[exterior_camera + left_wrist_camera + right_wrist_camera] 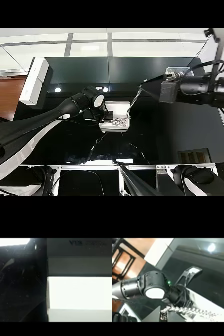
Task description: Fold the box and place the chain.
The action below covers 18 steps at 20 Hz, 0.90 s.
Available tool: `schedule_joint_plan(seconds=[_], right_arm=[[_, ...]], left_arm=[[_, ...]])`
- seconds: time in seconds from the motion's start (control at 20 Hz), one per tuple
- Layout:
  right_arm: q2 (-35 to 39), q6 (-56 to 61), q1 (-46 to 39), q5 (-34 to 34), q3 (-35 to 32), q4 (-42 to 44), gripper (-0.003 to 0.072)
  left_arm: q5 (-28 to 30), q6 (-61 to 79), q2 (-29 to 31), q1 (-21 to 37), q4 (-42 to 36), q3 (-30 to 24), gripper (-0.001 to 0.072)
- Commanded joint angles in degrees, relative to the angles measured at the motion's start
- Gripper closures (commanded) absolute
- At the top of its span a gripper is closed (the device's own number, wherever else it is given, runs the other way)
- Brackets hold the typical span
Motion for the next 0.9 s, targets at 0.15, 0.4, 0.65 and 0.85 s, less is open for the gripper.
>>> schedule_joint_plan(seconds=[0.15,0.4,0.65,0.85], right_arm=[[-5.46,2.08,3.72,-4.17,-9.22,-0.48,0.0669],[-8.11,0.26,3.56,-10.75,-10.36,0.74,0.0669],[-8.11,0.74,2.01,-0.42,5.2,0.98,0.0669],[-8.11,0.74,2.01,2.14,15.28,1.68,0.0669]], left_arm=[[-0.83,0.0,0.0,0.0,0.02,0.04,0.0679],[-1.2,0.0,0.0,0.0,0.02,0.04,0.0679],[-1.2,0.0,0.0,0.0,0.02,0.04,0.0679],[-1.18,0.0,0.0,0.0,0.02,0.04,0.0679]])
